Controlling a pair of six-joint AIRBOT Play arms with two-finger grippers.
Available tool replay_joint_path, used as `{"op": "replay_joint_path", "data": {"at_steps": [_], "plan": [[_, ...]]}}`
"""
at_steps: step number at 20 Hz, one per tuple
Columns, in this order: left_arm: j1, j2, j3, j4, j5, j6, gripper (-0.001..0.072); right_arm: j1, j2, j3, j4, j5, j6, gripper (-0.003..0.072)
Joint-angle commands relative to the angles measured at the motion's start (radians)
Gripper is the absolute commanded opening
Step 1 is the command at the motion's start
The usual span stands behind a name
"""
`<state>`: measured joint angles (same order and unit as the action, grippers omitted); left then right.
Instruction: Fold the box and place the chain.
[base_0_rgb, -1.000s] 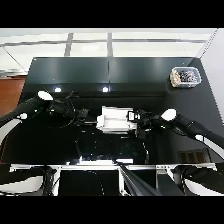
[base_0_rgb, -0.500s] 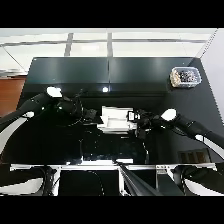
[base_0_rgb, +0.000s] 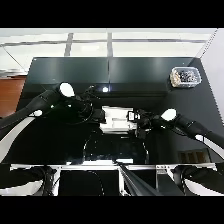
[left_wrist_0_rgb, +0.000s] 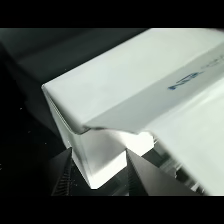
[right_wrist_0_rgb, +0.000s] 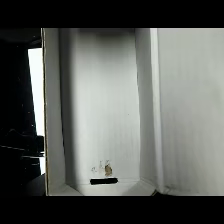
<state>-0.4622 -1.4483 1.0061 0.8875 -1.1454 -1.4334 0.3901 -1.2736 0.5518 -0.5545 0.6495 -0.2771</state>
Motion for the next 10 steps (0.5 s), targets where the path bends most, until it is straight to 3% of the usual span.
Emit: {"op": "replay_joint_path", "data": {"at_steps": [1,6,10], "plan": [[-0.04,0.0,0.019,0.088,0.021,-0.124,0.0394,0.001,-0.001,0.0,0.0,0.0,0.0,0.0187],[-0.093,0.0,0.02,0.156,0.071,-0.219,0.0394,0.001,-0.001,0.0,0.0,0.0,0.0,0.0187],[-0.141,-0.001,0.019,0.32,0.098,-0.358,0.0394,0.001,-0.001,0.0,0.0,0.0,0.0,0.0187]]}}
